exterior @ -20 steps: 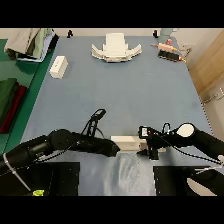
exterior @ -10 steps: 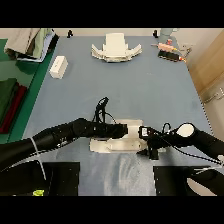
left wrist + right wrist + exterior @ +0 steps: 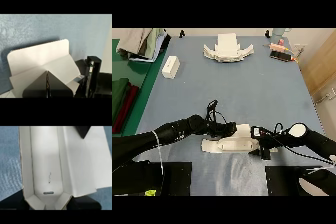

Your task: Fold the box.

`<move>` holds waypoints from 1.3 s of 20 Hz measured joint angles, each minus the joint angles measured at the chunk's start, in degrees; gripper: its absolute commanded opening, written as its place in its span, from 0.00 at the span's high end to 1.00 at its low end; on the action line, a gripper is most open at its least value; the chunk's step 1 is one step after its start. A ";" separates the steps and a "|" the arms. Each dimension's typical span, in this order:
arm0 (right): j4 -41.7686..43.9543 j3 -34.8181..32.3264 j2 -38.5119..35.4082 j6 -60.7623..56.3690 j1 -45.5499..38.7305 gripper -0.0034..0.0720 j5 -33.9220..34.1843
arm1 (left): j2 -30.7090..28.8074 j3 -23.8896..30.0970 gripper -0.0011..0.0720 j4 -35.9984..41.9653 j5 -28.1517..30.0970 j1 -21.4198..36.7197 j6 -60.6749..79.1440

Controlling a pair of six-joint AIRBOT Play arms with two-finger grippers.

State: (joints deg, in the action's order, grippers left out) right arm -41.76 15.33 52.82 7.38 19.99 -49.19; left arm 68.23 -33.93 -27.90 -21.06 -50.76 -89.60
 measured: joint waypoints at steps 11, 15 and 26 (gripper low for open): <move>-0.07 0.00 -0.02 0.04 0.02 0.23 0.07 | -18.56 -1.55 0.97 -9.14 -11.17 6.40 6.58; -0.07 0.00 0.00 0.00 0.02 0.23 -0.07 | -26.99 -1.64 0.97 -21.49 -23.10 10.03 8.50; -0.04 0.00 0.00 -0.02 0.02 0.23 0.02 | -32.65 3.72 0.08 -28.92 -33.51 11.30 51.76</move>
State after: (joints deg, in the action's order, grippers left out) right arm -41.80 15.33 52.82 7.35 20.01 -49.17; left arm 35.57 -30.22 -56.82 -54.57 -39.46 -37.85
